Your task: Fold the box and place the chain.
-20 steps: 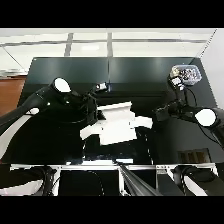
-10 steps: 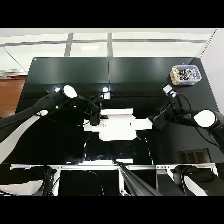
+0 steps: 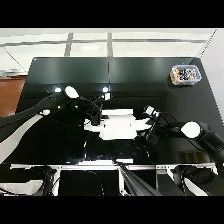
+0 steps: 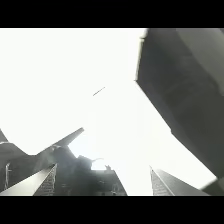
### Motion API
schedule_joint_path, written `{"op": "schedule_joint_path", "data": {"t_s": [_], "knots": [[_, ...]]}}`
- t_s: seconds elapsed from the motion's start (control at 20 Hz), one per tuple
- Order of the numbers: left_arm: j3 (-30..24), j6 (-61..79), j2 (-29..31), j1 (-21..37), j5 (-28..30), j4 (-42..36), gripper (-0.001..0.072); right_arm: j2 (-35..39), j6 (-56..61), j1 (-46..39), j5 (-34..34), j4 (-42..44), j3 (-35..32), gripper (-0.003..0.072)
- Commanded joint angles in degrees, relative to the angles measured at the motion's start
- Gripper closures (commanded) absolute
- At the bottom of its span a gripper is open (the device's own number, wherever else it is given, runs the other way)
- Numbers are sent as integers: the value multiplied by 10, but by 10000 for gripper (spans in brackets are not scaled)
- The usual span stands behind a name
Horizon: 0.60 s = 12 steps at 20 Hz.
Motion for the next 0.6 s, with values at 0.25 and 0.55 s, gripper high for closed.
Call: {"op": "schedule_joint_path", "data": {"t_s": [0.25,0.55], "knots": [[0,0,-2,-2,2,4,685,-18,-47,88,-94,-2,-12,-27],[0,0,-2,-2,2,4,686,-32,-153,106,-87,1,-12,-24]]}}
